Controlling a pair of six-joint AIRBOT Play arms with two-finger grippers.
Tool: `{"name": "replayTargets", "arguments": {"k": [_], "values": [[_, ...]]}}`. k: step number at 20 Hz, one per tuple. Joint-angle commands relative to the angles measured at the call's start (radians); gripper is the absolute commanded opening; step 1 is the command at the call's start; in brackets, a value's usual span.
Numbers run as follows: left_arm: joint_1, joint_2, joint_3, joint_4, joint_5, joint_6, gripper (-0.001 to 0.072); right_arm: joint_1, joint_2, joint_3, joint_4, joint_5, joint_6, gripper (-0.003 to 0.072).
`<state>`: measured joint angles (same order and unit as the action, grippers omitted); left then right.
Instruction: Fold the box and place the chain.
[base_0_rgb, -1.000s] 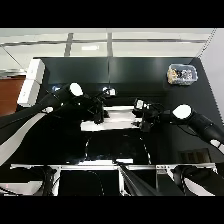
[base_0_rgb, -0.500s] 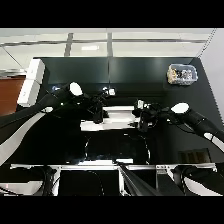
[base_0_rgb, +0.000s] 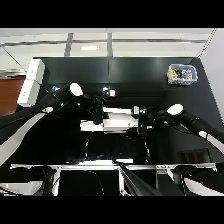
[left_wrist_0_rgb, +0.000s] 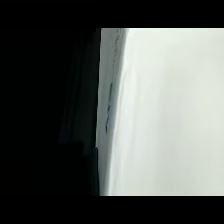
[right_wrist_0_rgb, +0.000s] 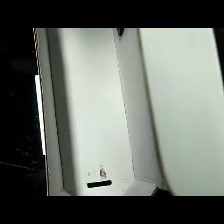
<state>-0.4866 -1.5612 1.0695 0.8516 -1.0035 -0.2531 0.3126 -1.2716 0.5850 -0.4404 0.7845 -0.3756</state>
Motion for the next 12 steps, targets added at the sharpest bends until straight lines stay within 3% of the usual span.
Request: {"name": "replayTargets", "arguments": {"k": [1,12], "values": [[0.001,0.0,0.0,0.0,0.004,-0.001,0.0023,0.007,-0.011,0.0,-0.035,-0.006,-0.004,0.067],[0.001,0.0,0.0,0.0,-0.001,-0.001,0.0023,0.036,-0.028,0.002,-0.094,-0.015,0.011,0.067]]}}
